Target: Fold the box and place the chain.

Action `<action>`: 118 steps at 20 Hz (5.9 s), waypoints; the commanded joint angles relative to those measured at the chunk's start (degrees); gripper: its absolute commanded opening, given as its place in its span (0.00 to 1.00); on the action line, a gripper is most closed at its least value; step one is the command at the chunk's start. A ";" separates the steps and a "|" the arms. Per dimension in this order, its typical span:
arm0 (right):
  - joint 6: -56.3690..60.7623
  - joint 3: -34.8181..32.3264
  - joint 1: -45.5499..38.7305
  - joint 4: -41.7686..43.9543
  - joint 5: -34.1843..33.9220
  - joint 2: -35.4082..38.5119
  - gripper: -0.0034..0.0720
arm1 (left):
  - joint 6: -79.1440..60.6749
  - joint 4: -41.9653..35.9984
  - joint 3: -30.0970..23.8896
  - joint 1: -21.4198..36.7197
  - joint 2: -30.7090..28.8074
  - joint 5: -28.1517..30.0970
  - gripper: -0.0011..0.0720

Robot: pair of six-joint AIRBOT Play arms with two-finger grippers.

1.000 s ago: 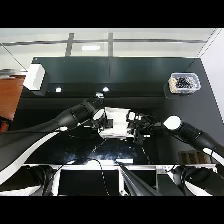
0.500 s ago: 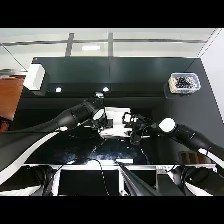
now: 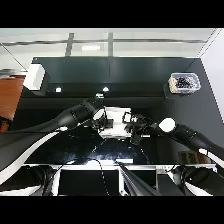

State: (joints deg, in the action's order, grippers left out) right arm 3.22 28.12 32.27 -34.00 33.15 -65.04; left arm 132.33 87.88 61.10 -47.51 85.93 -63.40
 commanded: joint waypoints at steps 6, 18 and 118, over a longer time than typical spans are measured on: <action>49.72 2.34 -19.82 -15.15 22.97 8.83 0.08 | -0.13 0.17 0.00 0.02 0.02 -0.07 0.05; 79.56 -5.07 -39.26 -14.67 30.64 4.92 0.08 | -0.74 0.35 0.00 0.02 0.09 -0.33 0.05; 132.23 30.38 11.89 -51.34 32.65 -19.17 0.31 | -1.03 0.13 0.00 0.00 0.09 0.35 0.05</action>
State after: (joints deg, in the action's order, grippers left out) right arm 134.63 58.43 44.14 -85.52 65.73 -83.79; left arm 131.33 87.94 61.10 -47.51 86.00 -63.11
